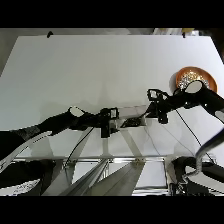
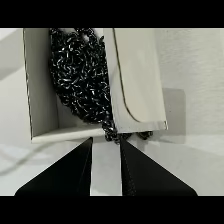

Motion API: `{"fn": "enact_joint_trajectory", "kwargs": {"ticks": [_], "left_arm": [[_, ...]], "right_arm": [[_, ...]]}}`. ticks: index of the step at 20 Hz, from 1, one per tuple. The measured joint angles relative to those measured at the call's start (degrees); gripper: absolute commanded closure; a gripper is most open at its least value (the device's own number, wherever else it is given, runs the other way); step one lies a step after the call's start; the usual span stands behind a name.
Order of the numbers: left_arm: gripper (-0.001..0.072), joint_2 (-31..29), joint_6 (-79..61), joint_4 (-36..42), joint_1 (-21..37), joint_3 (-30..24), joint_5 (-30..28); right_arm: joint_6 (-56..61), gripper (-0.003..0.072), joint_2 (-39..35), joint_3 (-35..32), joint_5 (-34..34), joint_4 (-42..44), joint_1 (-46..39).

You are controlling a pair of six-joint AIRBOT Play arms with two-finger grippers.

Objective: Fold the box and place the chain.

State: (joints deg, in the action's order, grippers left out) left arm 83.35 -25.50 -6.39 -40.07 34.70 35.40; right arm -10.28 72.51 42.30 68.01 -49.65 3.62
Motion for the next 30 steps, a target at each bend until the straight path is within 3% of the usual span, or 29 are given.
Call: {"fn": "enact_joint_trajectory", "kwargs": {"ticks": [2,4,10,14,19,24,30], "left_arm": [[0.034,0.0,0.0,0.0,0.0,0.0,0.0],[0.034,0.0,0.0,0.0,0.0,0.0,0.0],[0.034,0.0,0.0,0.0,0.0,0.0,0.0],[0.034,0.0,0.0,0.0,0.0,0.0,0.0],[0.034,0.0,0.0,0.0,0.0,0.0,0.0],[0.034,0.0,0.0,0.0,0.0,0.0,0.0],[0.034,0.0,0.0,0.0,0.0,0.0,0.0]], "right_arm": [[-0.1,0.0655,0.0,0.0,0.0,0.3,0.0],[-0.2,0.0672,0.0,0.0,0.1,0.4,0.0],[2.0,0.0672,-1.0,0.0,1.6,-3.0,0.0],[7.8,0.0672,-6.3,0.0,2.0,-6.1,0.0],[11.0,0.0672,-16.1,0.0,4.0,3.6,0.0],[11.8,0.0672,-20.0,0.0,4.6,12.9,4.4],[15.9,0.0671,-19.5,0.0,-0.3,5.5,12.1]]}}
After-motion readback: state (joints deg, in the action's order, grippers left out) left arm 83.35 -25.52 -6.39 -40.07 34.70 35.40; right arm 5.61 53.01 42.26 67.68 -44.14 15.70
